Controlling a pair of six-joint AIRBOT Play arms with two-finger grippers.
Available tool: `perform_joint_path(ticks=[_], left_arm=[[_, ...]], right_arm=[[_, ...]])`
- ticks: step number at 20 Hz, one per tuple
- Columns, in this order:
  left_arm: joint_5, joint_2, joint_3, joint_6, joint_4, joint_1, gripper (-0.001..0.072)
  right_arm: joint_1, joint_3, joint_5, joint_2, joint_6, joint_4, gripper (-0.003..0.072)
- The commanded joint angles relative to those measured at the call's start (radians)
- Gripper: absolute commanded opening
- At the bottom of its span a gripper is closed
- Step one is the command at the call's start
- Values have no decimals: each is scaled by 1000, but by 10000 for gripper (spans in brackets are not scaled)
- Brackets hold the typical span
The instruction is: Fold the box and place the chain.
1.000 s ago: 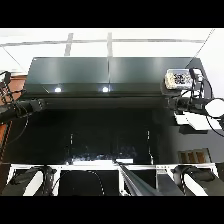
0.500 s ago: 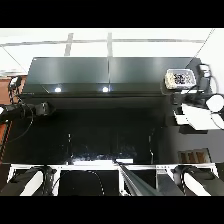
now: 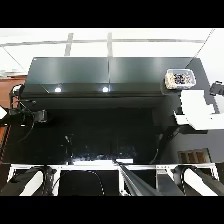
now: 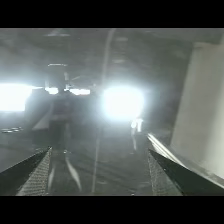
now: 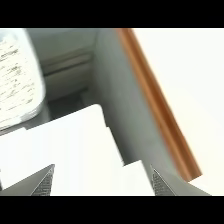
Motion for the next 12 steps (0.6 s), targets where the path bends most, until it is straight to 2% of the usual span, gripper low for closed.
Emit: perform_joint_path(ticks=[1,4,7,10,12], left_arm=[[65,-1,-37,-7,-40,-27,713],[107,-1,-40,-8,-52,-34,713],[116,-1,-40,-8,-52,-34,713],[121,-1,-40,-8,-50,-34,713],[136,-1,-40,-11,-50,-34,713]], right_arm=[[-156,69,-27,-134,6,-68,686],[-324,276,259,-336,-19,-12,687],[-458,429,477,-491,-255,187,685],[-548,476,471,-541,-314,404,654],[-570,500,515,-581,-492,566,655]])
